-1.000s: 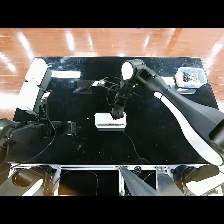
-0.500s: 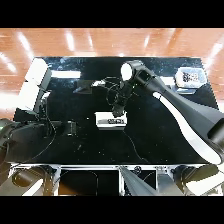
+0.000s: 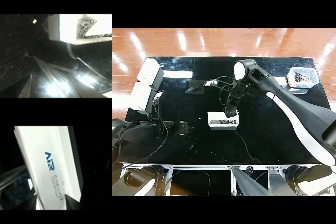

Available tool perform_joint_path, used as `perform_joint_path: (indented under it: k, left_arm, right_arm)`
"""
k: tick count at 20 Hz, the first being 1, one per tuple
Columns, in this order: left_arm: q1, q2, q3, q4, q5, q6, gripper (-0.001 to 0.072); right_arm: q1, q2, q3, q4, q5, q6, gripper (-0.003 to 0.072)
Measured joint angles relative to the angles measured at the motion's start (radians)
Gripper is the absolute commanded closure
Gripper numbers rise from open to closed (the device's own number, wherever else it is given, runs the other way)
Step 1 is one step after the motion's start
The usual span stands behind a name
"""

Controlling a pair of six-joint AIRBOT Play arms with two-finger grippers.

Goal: Fold the box and place the chain.

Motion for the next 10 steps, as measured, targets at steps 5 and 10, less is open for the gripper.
perform_joint_path:
  k: [5,10]
  left_arm:
    - [0.000,0.000,0.000,-0.003,0.000,0.000,0.0156]
    - [0.000,0.000,0.000,-0.007,0.000,0.000,0.0156]
  right_arm:
    - [0.000,0.011,0.000,0.006,0.003,0.000,0.0275]
    - [0.000,0.014,0.000,0.021,0.011,-0.012,0.0407]
